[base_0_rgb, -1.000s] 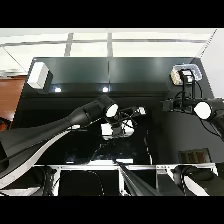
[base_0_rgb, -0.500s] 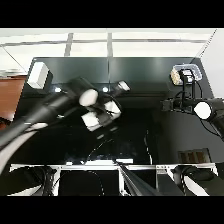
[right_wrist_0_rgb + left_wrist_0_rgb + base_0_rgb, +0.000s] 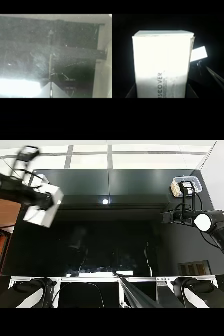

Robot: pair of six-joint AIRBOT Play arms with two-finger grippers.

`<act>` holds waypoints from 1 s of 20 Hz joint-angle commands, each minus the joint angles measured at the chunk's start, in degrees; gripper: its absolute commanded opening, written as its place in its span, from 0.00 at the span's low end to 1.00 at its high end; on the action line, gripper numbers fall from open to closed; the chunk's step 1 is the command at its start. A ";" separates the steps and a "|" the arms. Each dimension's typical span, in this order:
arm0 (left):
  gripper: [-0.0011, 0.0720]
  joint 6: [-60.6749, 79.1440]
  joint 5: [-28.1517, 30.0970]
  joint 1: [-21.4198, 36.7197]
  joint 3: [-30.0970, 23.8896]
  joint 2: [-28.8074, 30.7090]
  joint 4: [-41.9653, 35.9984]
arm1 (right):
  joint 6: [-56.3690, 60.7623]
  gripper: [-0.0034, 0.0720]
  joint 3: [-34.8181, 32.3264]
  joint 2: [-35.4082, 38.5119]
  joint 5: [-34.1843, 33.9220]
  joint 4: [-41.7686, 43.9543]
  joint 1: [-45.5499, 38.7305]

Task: Fold the box and place the chain.

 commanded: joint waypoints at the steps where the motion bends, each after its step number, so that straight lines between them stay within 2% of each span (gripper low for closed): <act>1: 0.55 -1.31 -0.79 13.73 0.07 1.20 -0.22 | 0.02 0.06 -0.02 0.00 0.02 0.02 0.00; 5: 0.55 -1.11 -0.94 24.17 1.01 -2.08 -1.29 | 0.00 0.06 -0.02 0.00 0.00 0.00 0.00; 8: 0.55 1.40 -1.05 28.70 4.98 -6.19 -1.31 | 0.02 0.06 -0.02 0.00 0.00 0.00 0.00; 9: 0.59 1.40 -0.98 29.75 7.10 -7.87 -1.27 | 0.02 0.06 -0.02 0.00 0.02 0.02 0.00; 11: 0.69 2.84 -1.03 30.86 12.24 -11.15 -1.55 | 0.02 0.06 -0.02 0.00 0.00 0.02 0.00; 15: 0.69 11.32 -2.51 31.50 20.17 -18.21 -6.36 | 0.02 0.06 -0.02 0.00 -0.26 0.04 0.00; 20: 0.69 18.43 -4.09 31.54 21.94 -26.84 -9.70 | 0.02 0.06 -0.02 0.00 -0.52 0.04 0.00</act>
